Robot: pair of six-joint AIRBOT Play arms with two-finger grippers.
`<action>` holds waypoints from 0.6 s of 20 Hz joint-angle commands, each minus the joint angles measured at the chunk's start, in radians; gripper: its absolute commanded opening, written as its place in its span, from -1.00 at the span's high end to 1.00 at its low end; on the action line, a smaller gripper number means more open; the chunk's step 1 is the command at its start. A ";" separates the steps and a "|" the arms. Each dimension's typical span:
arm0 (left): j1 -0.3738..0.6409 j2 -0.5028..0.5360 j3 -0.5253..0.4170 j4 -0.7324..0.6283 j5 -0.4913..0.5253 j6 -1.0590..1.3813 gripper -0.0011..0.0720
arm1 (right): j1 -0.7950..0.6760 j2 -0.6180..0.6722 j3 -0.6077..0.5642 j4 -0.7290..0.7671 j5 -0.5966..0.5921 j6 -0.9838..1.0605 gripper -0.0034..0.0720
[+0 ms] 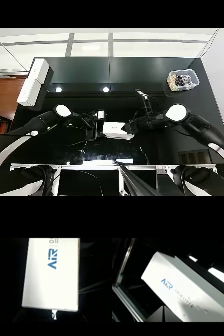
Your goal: Fold the box and place the chain.
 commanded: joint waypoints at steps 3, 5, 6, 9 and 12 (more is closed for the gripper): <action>-0.001 0.000 0.000 0.000 0.000 0.001 -0.01 | -0.001 -0.143 -0.011 0.077 -0.032 0.001 0.87; -0.001 0.000 0.000 0.000 0.000 0.001 -0.01 | -0.002 -0.159 -0.012 0.064 -0.034 0.001 0.87; -0.001 0.000 0.000 0.000 0.000 0.001 -0.01 | -0.003 -0.159 -0.011 0.064 -0.037 0.001 0.87; -0.001 0.000 0.000 0.000 0.000 0.001 -0.01 | -0.005 -0.158 -0.010 0.069 -0.020 -0.001 0.87; 0.000 0.003 0.000 0.000 0.000 0.000 -0.01 | -0.010 -0.108 0.029 0.072 0.081 -0.047 0.87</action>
